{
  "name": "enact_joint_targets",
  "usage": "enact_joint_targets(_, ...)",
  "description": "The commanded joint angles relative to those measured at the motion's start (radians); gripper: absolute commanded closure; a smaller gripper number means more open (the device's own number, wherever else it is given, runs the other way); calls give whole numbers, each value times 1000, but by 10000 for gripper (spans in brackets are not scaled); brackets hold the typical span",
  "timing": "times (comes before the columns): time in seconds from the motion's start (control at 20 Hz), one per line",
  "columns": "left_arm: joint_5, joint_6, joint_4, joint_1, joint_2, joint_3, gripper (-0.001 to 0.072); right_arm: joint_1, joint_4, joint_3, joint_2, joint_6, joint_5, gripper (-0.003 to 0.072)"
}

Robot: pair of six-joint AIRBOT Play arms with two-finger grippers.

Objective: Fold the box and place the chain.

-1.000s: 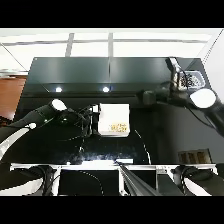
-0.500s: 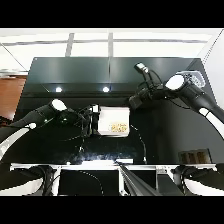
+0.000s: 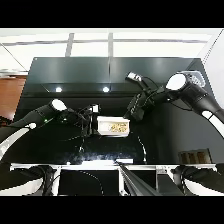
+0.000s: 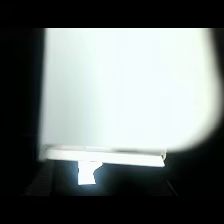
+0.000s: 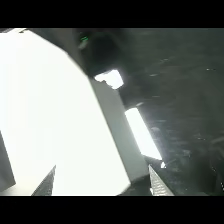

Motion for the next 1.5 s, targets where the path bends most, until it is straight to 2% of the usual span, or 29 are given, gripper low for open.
enact_joint_targets(0.0,-1,0,0,0,-1,0,152,83,-71,-24,12,-16,-12,-8)
enact_joint_targets(0.1,-1,0,0,0,-1,0,152,125,-134,-30,13,-16,-29,-7)
enact_joint_targets(0.4,-1,0,0,0,-1,0,152,139,-171,-55,98,-4,-72,-5)
enact_joint_targets(0.5,-1,0,0,0,-1,0,152,140,-138,-118,149,17,-150,4)
enact_joint_targets(0.65,0,0,0,0,-1,0,151,151,-50,-238,196,-10,-362,3)
enact_joint_targets(0.75,-1,0,0,0,-1,0,151,175,-24,-267,195,-51,-401,3)
enact_joint_targets(1.45,-1,0,0,0,-1,0,151,201,-43,-244,195,-227,-293,-17)
